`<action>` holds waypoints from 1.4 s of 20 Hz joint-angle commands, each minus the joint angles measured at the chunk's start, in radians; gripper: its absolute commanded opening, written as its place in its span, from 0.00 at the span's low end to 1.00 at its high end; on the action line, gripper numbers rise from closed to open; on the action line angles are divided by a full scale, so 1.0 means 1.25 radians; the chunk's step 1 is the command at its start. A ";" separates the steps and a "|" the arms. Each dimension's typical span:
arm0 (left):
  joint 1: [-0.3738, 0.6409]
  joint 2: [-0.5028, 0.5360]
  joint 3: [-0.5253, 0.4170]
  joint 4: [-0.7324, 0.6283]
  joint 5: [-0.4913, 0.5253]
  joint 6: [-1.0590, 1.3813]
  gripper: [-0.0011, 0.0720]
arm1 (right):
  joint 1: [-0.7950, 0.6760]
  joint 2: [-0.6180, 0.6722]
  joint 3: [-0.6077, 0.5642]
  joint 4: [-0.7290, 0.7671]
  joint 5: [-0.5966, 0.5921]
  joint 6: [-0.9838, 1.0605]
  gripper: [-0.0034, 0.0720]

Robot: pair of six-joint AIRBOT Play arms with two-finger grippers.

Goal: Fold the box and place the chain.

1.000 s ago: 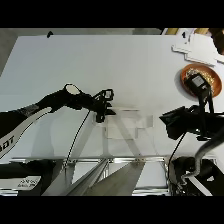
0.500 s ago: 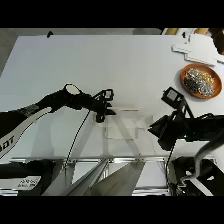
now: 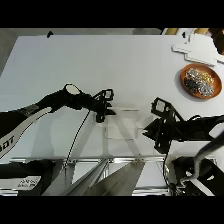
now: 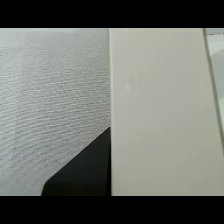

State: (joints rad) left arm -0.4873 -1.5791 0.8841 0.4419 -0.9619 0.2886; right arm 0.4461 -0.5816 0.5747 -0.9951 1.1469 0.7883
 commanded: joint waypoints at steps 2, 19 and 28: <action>0.000 -0.001 -0.001 0.000 0.000 0.000 0.03 | 0.088 0.000 -0.070 -0.094 -0.235 -0.134 0.40; 0.000 -0.001 -0.001 0.000 0.000 0.000 0.03 | 0.282 -0.154 -0.265 -0.258 -0.624 -0.136 0.96; 0.000 -0.001 -0.001 0.000 0.000 0.000 0.03 | 0.350 -0.200 -0.265 -0.288 -0.613 -0.131 0.95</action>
State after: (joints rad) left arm -0.4873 -1.5791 0.8837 0.4419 -0.9615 0.2886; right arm 0.8722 -0.8013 0.2443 -1.3342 0.3820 0.6193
